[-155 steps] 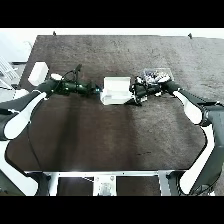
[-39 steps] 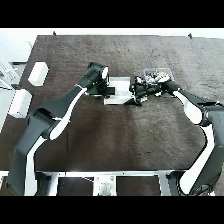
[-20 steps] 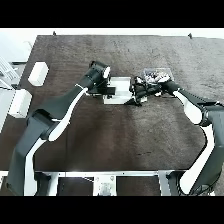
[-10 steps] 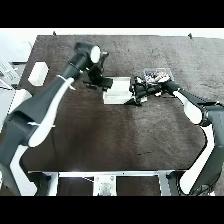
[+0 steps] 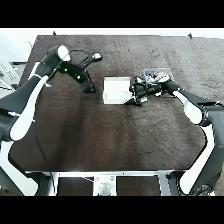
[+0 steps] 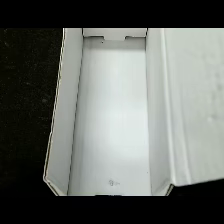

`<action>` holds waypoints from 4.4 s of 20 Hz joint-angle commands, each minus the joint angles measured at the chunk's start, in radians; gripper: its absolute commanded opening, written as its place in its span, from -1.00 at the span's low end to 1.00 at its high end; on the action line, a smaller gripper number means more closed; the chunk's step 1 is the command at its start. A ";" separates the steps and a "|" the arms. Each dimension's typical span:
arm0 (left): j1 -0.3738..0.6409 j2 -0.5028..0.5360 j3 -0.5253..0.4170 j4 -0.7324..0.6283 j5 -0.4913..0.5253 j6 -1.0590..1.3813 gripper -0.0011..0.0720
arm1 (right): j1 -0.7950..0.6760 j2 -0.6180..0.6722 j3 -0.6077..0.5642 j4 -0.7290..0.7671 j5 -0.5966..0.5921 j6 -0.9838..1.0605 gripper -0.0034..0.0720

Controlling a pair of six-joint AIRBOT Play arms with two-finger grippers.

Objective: Fold the box and place the chain.

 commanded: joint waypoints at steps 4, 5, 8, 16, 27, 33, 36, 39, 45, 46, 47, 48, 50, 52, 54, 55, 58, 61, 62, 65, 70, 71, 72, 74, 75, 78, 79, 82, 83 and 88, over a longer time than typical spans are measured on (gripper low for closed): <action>0.099 -0.072 -0.154 -0.429 0.105 0.555 1.00 | 0.001 0.000 0.000 0.000 0.002 0.000 0.64; 0.097 -0.085 -0.154 -0.420 0.105 0.597 1.00 | 0.001 0.000 0.000 0.000 0.002 0.000 0.64; 0.097 -0.113 -0.155 -0.383 0.103 0.703 1.00 | 0.001 0.000 0.000 0.000 0.002 0.000 0.64; 0.071 -0.130 -0.154 -0.428 0.105 0.816 1.00 | 0.002 0.000 0.000 0.000 0.002 0.000 0.64; 0.021 -0.153 -0.145 -0.460 0.126 0.815 1.00 | 0.001 0.000 0.000 0.000 0.002 0.000 0.64; 0.016 -0.185 -0.145 -0.492 0.127 0.816 1.00 | 0.001 0.000 0.000 0.000 0.002 0.000 0.64; 0.004 -0.187 -0.145 -0.493 0.137 0.816 1.00 | 0.001 0.000 0.000 0.000 0.002 0.000 0.64; -0.003 -0.198 -0.145 -0.505 0.153 0.816 1.00 | 0.001 0.000 0.000 0.000 0.002 0.000 0.64; -0.021 -0.217 -0.145 -0.524 0.188 0.816 1.00 | 0.001 0.000 0.000 0.000 0.003 0.000 0.64; -0.027 -0.217 -0.145 -0.525 0.197 0.816 1.00 | 0.001 0.000 0.000 0.000 0.002 0.000 0.64; -0.029 -0.217 -0.145 -0.533 0.200 0.817 1.00 | 0.001 0.000 0.000 0.000 0.002 0.000 0.64; -0.029 -0.217 -0.145 -0.539 0.201 0.817 1.00 | 0.001 0.000 0.000 0.000 0.002 0.000 0.64; -0.029 -0.217 -0.145 -0.540 0.202 0.816 1.00 | 0.001 0.000 0.000 0.000 0.002 0.000 0.64; -0.029 -0.217 -0.145 -0.540 0.210 0.815 1.00 | 0.001 0.000 0.000 0.000 0.002 0.000 0.64; -0.029 -0.219 -0.145 -0.542 0.221 0.805 1.00 | 0.001 0.000 0.000 0.000 0.002 0.000 0.64; -0.029 -0.220 -0.145 -0.542 0.227 0.796 1.00 | 0.001 0.000 0.000 0.000 0.002 0.000 0.64; -0.029 -0.221 -0.145 -0.546 0.239 0.777 1.00 | 0.001 0.000 0.000 0.000 0.002 0.000 0.64; -0.029 -0.246 -0.124 -0.559 0.233 0.758 1.00 | 0.001 0.000 0.000 0.000 0.002 0.000 0.64; -0.029 -0.251 -0.114 -0.561 0.228 0.755 1.00 | 0.001 0.000 0.000 0.000 0.003 0.000 0.64; -0.029 -0.251 -0.106 -0.562 0.230 0.753 1.00 | 0.001 0.000 0.000 0.000 0.002 0.000 0.64; -0.029 -0.251 -0.106 -0.560 0.217 0.760 1.00 | 0.001 0.000 0.000 0.000 0.002 0.000 0.64; -0.029 -0.251 -0.106 -0.559 0.210 0.764 1.00 | 0.001 0.000 0.000 0.000 0.002 0.000 0.64; -0.029 -0.251 -0.106 -0.549 0.203 0.771 1.00 | 0.001 0.000 0.000 0.000 0.002 0.000 0.64; -0.028 -0.251 -0.106 -0.528 0.186 0.790 1.00 | 0.001 0.000 0.000 0.000 0.002 0.000 0.64; -0.027 -0.251 -0.105 -0.522 0.182 0.791 1.00 | 0.001 0.000 0.000 0.000 0.002 0.000 0.64; -0.027 -0.251 -0.103 -0.513 0.175 0.810 1.00 | 0.001 0.000 0.000 0.000 0.002 0.000 0.64; -0.029 -0.251 -0.103 -0.514 0.175 0.809 1.00 | 0.001 0.000 0.000 0.000 0.002 0.000 0.64; -0.028 -0.251 -0.103 -0.515 0.179 0.812 1.00 | 0.001 0.000 0.000 0.000 0.002 0.000 0.64; -0.028 -0.251 -0.103 -0.515 0.181 0.812 0.98 | 0.001 0.000 0.000 0.000 0.002 0.000 0.64; -0.028 -0.251 -0.103 -0.527 0.184 0.812 0.98 | 0.001 0.000 0.000 0.000 0.002 0.000 0.64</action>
